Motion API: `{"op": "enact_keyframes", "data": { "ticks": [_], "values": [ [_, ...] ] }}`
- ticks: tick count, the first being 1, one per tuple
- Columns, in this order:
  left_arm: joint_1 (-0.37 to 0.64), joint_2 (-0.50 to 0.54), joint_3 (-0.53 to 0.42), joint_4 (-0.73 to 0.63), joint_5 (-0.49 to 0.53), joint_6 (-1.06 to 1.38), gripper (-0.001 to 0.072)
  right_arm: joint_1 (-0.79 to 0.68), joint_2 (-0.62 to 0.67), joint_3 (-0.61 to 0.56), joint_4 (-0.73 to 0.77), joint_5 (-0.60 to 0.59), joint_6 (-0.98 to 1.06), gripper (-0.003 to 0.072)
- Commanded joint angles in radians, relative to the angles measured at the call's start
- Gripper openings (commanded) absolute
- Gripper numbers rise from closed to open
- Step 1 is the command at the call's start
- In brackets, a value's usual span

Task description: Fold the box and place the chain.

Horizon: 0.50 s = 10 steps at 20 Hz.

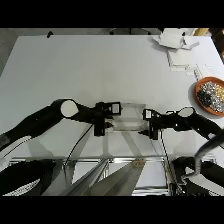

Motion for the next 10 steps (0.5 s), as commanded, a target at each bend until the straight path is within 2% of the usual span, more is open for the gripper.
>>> {"op": "enact_keyframes", "data": {
  "ticks": [1, 2, 3, 6, 10],
  "values": [
    [0.086, 0.095, 0.000, 0.129, -0.084, -0.499, 0.0247, 0.000, 0.001, 0.000, -0.002, 0.003, -0.003, 0.0411],
    [0.116, 0.109, 0.000, 0.148, -0.100, -0.663, 0.0158, 0.000, 0.001, 0.000, -0.002, 0.003, -0.003, 0.0411],
    [0.142, 0.111, 0.000, 0.161, -0.118, -0.799, -0.0004, 0.000, 0.001, 0.000, -0.002, 0.003, -0.003, 0.0411],
    [0.194, 0.100, -0.022, 0.183, -0.118, -1.052, 0.0005, 0.000, 0.001, 0.000, -0.002, 0.003, -0.003, 0.0411],
    [0.199, 0.065, -0.126, 0.129, -0.014, -1.165, 0.0004, 0.000, 0.001, 0.000, -0.002, 0.003, -0.003, 0.0411]
  ]
}}
